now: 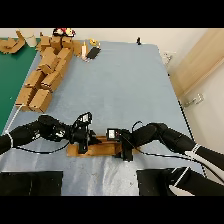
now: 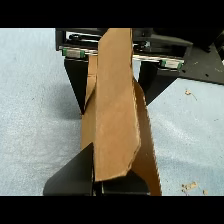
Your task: Fold the box.
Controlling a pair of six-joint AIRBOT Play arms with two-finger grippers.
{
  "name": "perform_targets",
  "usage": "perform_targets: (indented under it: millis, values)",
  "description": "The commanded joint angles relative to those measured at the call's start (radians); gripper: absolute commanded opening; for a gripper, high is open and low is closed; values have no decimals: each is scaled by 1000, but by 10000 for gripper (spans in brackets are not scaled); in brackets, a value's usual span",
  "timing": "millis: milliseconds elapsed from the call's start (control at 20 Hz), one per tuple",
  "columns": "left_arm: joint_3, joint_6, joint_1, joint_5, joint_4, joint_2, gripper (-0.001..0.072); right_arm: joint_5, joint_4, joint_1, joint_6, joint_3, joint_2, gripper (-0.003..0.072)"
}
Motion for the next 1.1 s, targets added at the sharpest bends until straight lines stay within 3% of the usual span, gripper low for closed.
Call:
perform_targets:
  millis: [0, 700, 1050]
  values:
    - [1, 0, 0, 0, 0, 0, 13, 27, 19, 0, -24, -14, 0, 712]
    - [1, 0, 0, 0, 0, 0, 13, 99, 39, 0, -26, -50, 1, 690]
    - [1, 0, 0, 0, 0, 0, 13, 100, 38, 0, -26, -58, 1, 537]
